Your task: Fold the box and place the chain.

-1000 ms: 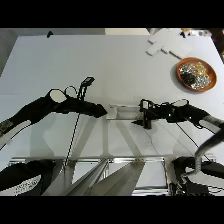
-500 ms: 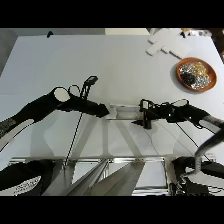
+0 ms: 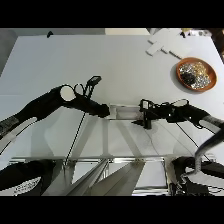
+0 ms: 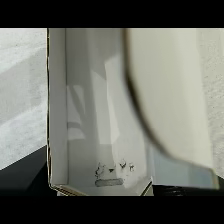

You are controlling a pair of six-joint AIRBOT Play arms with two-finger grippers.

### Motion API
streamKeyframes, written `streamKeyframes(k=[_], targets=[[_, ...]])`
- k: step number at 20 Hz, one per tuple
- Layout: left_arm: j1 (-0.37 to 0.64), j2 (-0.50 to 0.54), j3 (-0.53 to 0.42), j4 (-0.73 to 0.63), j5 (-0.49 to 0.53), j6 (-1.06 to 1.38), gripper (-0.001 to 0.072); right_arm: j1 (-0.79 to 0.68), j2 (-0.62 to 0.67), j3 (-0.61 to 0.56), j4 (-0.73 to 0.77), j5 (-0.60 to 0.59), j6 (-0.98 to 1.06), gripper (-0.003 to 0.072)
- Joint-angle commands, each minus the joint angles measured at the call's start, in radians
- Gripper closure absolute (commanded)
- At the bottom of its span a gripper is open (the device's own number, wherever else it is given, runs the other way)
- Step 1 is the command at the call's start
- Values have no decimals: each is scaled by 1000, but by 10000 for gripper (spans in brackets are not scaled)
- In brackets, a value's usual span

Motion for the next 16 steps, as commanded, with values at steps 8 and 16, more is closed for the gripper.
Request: streamKeyframes(k=[8,16], targets=[[-92,-80,153,163,-51,-290,359,0,0,0,0,0,0,229],[-151,-98,171,304,-66,-536,359,0,0,0,0,0,0,229]])
